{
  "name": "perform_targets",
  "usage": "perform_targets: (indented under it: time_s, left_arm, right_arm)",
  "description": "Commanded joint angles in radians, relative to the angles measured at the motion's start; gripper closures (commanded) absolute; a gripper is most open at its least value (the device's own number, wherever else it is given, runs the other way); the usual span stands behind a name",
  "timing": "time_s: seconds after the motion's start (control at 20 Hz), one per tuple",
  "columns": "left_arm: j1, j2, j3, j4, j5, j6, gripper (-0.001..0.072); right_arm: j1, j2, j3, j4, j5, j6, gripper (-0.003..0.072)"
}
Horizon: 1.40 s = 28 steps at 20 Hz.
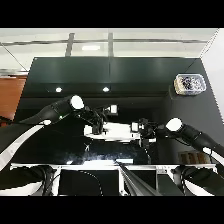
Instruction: Fold the box and place the chain.
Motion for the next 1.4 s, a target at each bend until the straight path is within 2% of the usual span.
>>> perform_targets:
  time_s: [0.0, 0.1, 0.25, 0.3, 0.35, 0.45, 0.5, 0.6, 0.7, 0.8, 0.9, 1.1, 1.15, 1.2, 1.35]
  left_arm:
    - [0.006, 0.058, 0.001, 0.002, -0.044, -0.039, 0.0121]
    - [0.016, 0.123, 0.000, 0.076, -0.089, -0.123, 0.0121]
    - [0.019, 0.211, 0.000, 0.303, -0.183, -0.336, 0.0128]
    - [0.019, 0.233, 0.000, 0.375, -0.219, -0.413, 0.0158]
    - [0.022, 0.252, 0.000, 0.442, -0.269, -0.492, 0.0293]
    - [0.027, 0.276, -0.001, 0.486, -0.382, -0.570, 0.0681]
    - [0.028, 0.283, -0.003, 0.485, -0.433, -0.599, 0.0681]
    - [0.027, 0.311, -0.026, 0.415, -0.448, -0.709, 0.0681]
    - [0.029, 0.335, -0.068, 0.195, -0.435, -0.705, 0.0681]
    - [0.027, 0.336, -0.124, -0.092, -0.361, -0.637, 0.0681]
    - [0.026, 0.335, -0.175, -0.278, -0.193, -0.548, 0.0681]
    - [0.026, 0.296, -0.212, -0.418, 0.254, -0.481, 0.0680]
    - [0.026, 0.270, -0.210, -0.452, 0.328, -0.470, 0.0679]
    - [0.025, 0.242, -0.210, -0.463, 0.373, -0.461, 0.0679]
    - [0.025, 0.168, -0.210, -0.434, 0.357, -0.461, 0.0680]
  right_arm:
    - [0.000, -0.001, 0.000, -0.005, -0.002, 0.000, 0.0201]
    - [0.000, -0.001, 0.000, -0.005, -0.002, -0.003, 0.0201]
    - [0.000, -0.001, 0.000, -0.004, -0.006, -0.003, 0.0201]
    - [0.000, -0.001, 0.000, -0.004, -0.006, -0.004, 0.0208]
    - [0.000, -0.001, 0.000, -0.004, -0.006, -0.005, 0.0279]
    - [0.000, -0.001, 0.000, -0.004, -0.007, -0.007, 0.0279]
    - [0.000, -0.001, 0.000, -0.004, -0.007, -0.007, 0.0279]
    - [0.000, -0.001, 0.000, -0.004, -0.007, -0.007, 0.0279]
    - [0.000, -0.001, 0.000, -0.004, -0.007, -0.007, 0.0278]
    - [0.000, -0.001, 0.000, -0.003, -0.007, -0.007, 0.0279]
    - [0.000, -0.001, 0.000, -0.003, -0.006, -0.007, 0.0279]
    - [0.000, -0.001, 0.000, -0.003, -0.007, -0.007, 0.0279]
    - [0.000, -0.001, 0.000, -0.002, -0.006, -0.007, 0.0279]
    - [0.000, -0.001, 0.000, -0.001, -0.006, -0.007, 0.0279]
    - [0.000, -0.001, 0.000, -0.001, -0.006, -0.007, 0.0279]
